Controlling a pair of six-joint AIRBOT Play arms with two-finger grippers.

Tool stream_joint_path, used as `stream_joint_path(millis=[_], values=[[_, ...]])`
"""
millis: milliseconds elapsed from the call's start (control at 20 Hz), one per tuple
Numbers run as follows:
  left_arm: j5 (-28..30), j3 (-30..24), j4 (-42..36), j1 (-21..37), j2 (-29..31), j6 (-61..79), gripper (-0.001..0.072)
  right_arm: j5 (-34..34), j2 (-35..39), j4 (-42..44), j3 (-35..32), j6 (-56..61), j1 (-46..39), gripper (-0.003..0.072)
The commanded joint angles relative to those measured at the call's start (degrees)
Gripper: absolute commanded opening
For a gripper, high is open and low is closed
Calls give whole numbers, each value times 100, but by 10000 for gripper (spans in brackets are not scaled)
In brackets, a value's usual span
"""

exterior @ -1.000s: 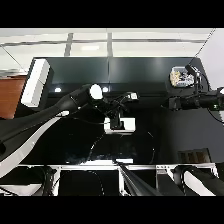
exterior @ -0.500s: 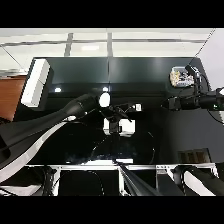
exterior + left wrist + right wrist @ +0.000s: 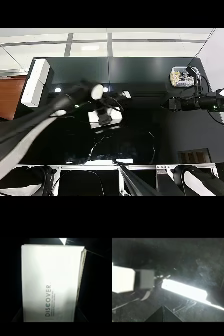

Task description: Fold the box and place the chain.

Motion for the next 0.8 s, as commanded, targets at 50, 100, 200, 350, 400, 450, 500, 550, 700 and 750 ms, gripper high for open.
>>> stream_joint_path(millis=[50, 100, 200, 350, 400, 450, 500, 550, 700, 750], values=[[-898, -393, 308, 1340, 1117, -1287, 285, 7, 2, 0, -2, 11, -11, 18], [-944, -664, 317, 1805, 1456, -1436, 285, 7, 2, 0, -2, 13, -11, 18], [-942, -1325, 396, 2868, 2103, -1615, 287, 4, 2, 2, -2, 11, -11, 18], [-940, -2210, 389, 4736, 2656, -1768, 286, 2, 2, 0, -2, 11, -7, 18], [-929, -2433, 393, 5355, 2699, -1947, 286, -2, 2, 0, -2, 11, -7, 18], [-964, -2559, 402, 5884, 2695, -1998, 287, -33, 2, 2, -2, 11, -7, 18], [-929, -2632, 450, 6398, 2693, -1989, 287, -68, 2, 2, -2, 11, -7, 18], [-835, -2629, 603, 6832, 2693, -1991, 286, -85, 2, 4, -2, 11, -7, 18], [-315, -2623, 584, 7899, 2653, -1676, 293, -153, 2, 13, 0, 11, -7, 18], [-173, -2621, 505, 8072, 2610, -1379, 293, -267, 2, 17, -2, 13, -7, 18]])
